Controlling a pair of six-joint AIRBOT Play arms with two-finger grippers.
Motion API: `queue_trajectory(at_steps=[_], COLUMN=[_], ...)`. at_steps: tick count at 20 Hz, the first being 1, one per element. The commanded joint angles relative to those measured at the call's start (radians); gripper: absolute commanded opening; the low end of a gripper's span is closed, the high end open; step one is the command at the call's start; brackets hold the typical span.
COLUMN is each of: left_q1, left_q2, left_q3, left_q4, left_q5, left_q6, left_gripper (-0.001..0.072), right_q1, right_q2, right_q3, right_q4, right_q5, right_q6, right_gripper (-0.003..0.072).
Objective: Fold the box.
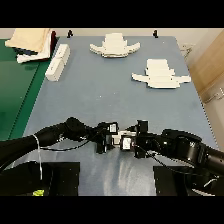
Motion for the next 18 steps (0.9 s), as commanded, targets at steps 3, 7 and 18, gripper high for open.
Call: queue_trajectory(at_steps=[3, 7, 18], left_q1=[0.0, 0.0, 0.0], left_q2=[0.0, 0.0, 0.0], left_q3=[0.0, 0.0, 0.0], left_q4=[0.002, 0.002, 0.002], left_q5=[-0.003, -0.003, -0.003], left_q6=[0.001, 0.001, 0.001], left_gripper=[0.0349, 0.0348, 0.0348], right_q1=[0.0, 0.0, 0.0], right_q2=[-0.017, -0.048, -0.079], right_q3=[0.0, 0.0, -0.002], right_q4=[0.014, 0.05, 0.111], right_q5=[-0.002, -0.002, 0.002], right_q6=[0.003, 0.002, -0.001], right_gripper=[0.0406, 0.0407, 0.0406])
